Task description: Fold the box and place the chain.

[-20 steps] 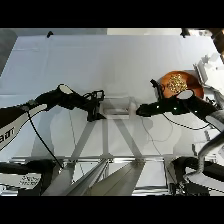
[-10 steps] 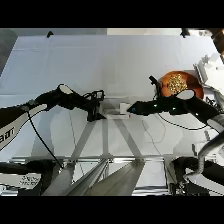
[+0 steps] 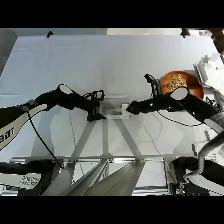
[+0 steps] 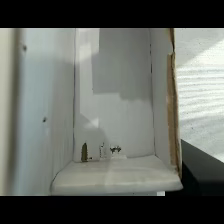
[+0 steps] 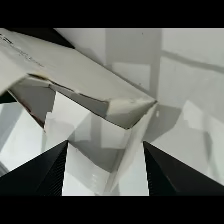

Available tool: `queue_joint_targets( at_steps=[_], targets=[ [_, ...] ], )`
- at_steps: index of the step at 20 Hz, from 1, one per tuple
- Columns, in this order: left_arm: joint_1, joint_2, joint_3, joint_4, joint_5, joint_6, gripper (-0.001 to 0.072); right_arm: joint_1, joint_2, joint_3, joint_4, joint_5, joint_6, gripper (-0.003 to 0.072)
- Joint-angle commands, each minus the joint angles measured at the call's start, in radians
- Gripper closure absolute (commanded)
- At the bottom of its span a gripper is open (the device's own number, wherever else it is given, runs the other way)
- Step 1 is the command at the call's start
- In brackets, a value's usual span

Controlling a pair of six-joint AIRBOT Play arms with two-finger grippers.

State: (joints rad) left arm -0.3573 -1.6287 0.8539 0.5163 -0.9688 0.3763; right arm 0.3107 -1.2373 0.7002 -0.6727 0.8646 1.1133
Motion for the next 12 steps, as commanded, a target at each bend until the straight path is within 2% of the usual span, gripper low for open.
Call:
queue_joint_targets(
  at_steps=[1,7,12],
  targets=[
    [0.0,0.001,-0.001,0.0,0.0,0.0,0.0305,0.044,0.0,0.023,-0.039,-0.019,0.089,0.0166],
    [0.0,0.001,0.0,0.0,0.0,0.0,0.0305,0.095,-0.002,0.027,-0.047,-0.123,0.135,0.0167],
    [0.0,0.001,0.0,0.0,0.0,0.0,0.0305,0.135,-0.013,0.032,-0.321,-0.151,0.315,0.0168]
  ],
)
